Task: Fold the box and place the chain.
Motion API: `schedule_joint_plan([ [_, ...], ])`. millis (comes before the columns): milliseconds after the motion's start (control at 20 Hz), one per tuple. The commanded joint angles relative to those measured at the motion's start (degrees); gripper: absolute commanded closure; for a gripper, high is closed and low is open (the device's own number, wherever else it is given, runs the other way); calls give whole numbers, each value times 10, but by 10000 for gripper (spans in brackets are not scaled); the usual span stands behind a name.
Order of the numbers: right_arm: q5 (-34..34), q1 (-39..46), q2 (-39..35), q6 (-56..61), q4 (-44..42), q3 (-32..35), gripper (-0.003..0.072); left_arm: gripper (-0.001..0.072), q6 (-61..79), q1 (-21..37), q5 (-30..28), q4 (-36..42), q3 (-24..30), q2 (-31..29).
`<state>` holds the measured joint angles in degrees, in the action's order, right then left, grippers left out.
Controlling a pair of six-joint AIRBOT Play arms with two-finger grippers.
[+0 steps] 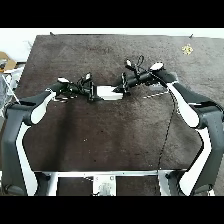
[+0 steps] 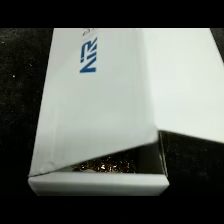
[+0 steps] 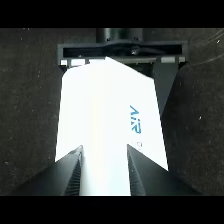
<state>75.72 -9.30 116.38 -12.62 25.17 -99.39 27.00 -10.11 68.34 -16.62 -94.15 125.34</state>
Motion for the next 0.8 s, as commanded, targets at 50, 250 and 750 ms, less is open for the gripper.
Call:
schedule_joint_plan([
  [50, -18, -3, -15, 12, 57, 2, 395, 434, 0, 0, 0, 0, 0, 0],
  [250, -98, -11, -82, -24, 50, 80, 391, 434, 0, 0, 0, 0, 0, 0],
  [750, -104, -26, -44, -134, -57, 109, 299, 434, 0, 0, 0, 4, 0, 0],
])
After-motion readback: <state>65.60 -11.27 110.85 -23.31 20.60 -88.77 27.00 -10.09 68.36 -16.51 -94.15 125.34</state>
